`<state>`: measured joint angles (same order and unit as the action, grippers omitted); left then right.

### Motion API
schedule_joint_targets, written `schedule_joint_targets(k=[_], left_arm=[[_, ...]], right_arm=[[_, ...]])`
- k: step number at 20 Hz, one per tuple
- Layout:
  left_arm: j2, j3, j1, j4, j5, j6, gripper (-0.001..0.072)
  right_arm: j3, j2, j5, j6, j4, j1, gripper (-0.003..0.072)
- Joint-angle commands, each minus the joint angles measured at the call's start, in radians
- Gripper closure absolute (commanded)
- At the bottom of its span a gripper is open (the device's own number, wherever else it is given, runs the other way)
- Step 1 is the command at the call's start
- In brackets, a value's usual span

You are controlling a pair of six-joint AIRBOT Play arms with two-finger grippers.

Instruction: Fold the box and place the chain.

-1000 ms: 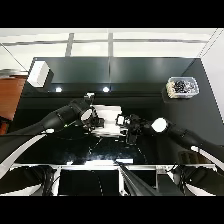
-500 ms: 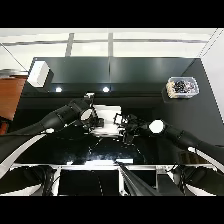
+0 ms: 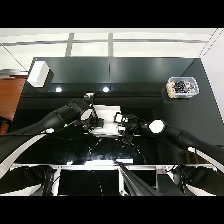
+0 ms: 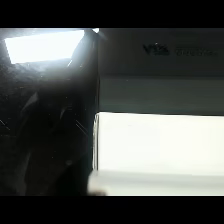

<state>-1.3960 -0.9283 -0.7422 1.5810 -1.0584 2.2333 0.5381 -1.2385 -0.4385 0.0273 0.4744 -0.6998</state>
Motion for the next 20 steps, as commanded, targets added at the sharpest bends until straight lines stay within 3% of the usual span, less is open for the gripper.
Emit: schedule_joint_targets(k=[1, 3, 4, 6, 20], left_arm=[[-0.001, 0.000, 0.000, 0.000, 0.001, 0.000, 0.0676], [-0.001, 0.000, 0.000, 0.000, 0.002, 0.000, 0.0676], [-0.001, 0.000, 0.000, 0.000, 0.001, 0.000, 0.0676], [-0.001, 0.000, 0.000, 0.000, 0.001, 0.000, 0.0676], [-0.001, 0.000, 0.000, 0.000, 0.002, 0.000, 0.0676]], right_arm=[[0.001, -0.001, -0.001, 0.000, -0.004, 0.000, 0.0242], [0.001, -0.001, -0.001, 0.000, -0.003, 0.000, 0.0477], [0.001, -0.001, -0.001, 0.000, -0.003, 0.000, 0.0480], [0.001, -0.001, 0.007, 0.000, -0.008, 0.000, 0.0397], [0.001, -0.001, 0.024, -0.033, -0.122, 0.000, 0.0397]])
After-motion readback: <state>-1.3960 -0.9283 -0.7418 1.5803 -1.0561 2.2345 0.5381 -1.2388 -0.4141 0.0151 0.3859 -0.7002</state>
